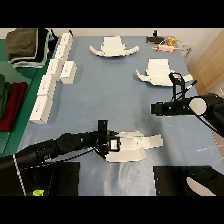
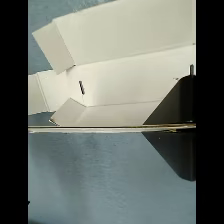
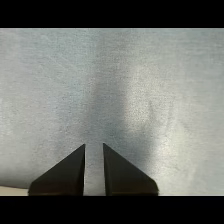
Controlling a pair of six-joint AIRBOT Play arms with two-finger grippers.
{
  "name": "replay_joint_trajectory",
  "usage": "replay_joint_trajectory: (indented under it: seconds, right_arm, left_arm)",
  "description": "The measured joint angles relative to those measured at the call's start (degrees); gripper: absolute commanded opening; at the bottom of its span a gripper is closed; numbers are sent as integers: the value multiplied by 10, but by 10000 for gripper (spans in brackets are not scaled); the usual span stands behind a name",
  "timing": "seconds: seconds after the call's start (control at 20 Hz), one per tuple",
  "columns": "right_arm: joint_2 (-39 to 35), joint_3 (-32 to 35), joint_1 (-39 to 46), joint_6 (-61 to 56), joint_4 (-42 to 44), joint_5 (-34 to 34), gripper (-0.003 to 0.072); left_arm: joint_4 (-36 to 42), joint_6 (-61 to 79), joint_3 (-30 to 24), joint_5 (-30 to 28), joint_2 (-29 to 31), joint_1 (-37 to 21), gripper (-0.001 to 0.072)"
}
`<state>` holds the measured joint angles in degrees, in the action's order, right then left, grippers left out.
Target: Fold the box.
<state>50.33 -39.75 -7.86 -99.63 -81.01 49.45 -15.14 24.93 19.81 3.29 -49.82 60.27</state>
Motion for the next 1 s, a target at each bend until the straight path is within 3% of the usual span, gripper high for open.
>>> replay_joint_trajectory:
  seconds: [0.35, 1.0]
  right_arm:
    - [0, 0, 0, 0, 6, 0, 180]
    - [0, 0, 0, 0, 9, -1, 180]
  left_arm:
    - [1, -20, -15, -15, 2, 7, 11]
    - [0, -120, -23, 100, 52, 8, 12]
